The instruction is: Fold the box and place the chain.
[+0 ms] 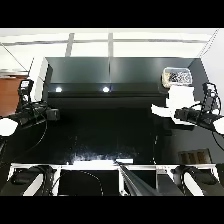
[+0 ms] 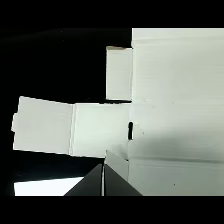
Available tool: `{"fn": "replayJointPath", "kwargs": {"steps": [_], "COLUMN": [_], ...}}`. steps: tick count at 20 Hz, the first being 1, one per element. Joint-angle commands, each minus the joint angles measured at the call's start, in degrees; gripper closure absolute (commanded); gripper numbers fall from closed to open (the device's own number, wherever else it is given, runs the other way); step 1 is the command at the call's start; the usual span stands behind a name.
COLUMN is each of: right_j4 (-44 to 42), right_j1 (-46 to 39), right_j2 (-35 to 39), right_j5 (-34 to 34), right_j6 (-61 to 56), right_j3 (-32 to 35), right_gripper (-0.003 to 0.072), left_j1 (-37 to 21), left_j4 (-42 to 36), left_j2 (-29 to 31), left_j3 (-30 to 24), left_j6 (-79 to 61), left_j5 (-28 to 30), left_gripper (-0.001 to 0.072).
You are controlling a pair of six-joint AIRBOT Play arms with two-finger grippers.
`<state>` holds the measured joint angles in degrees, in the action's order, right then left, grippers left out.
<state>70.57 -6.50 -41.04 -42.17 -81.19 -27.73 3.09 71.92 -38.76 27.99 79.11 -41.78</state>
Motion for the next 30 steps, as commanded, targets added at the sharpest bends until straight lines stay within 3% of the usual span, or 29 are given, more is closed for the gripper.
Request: {"fn": "replayJointPath", "kwargs": {"steps": [1,14,20,21,22,23,26,28,30], "right_j4": [0.0,0.0,-3.7,-3.7,-3.2,-2.0,9.0,19.1,23.6], "right_j1": [0.0,0.0,0.0,0.0,0.0,0.0,-3.2,-10.4,-21.2], "right_j2": [0.0,0.0,0.0,0.0,0.0,0.0,-0.7,-2.9,-7.5], "right_j5": [0.0,0.0,4.5,5.7,6.6,7.8,9.9,8.9,8.8], "right_j6": [0.0,0.0,-0.3,-0.3,-0.2,-0.2,-5.4,-12.0,-12.7], "right_j3": [0.0,0.0,0.0,0.0,0.0,0.0,-2.1,-6.9,-12.5], "right_gripper": [0.0666,0.0666,0.0664,0.052,0.0071,0.0011,0.0012,0.0012,0.0012], "left_j1": [0.0,0.0,0.1,0.2,0.2,0.2,0.7,1.4,1.6], "left_j4": [0.0,-0.9,-3.8,-3.8,-4.0,-4.3,-5.8,-6.1,-6.4], "left_j2": [0.1,0.0,0.0,-0.2,-0.7,-1.3,-2.4,-2.4,-2.4], "left_j3": [0.0,0.0,0.0,-0.1,-0.1,0.0,0.0,0.0,0.0], "left_j6": [0.0,0.2,0.2,0.2,0.2,0.6,0.6,0.6,0.6], "left_j5": [0.0,0.1,7.1,8.3,9.4,10.3,8.9,8.3,8.1], "left_gripper": [0.0681,0.0681,0.0681,0.066,0.0358,0.0008,0.0,0.0,0.0]}}
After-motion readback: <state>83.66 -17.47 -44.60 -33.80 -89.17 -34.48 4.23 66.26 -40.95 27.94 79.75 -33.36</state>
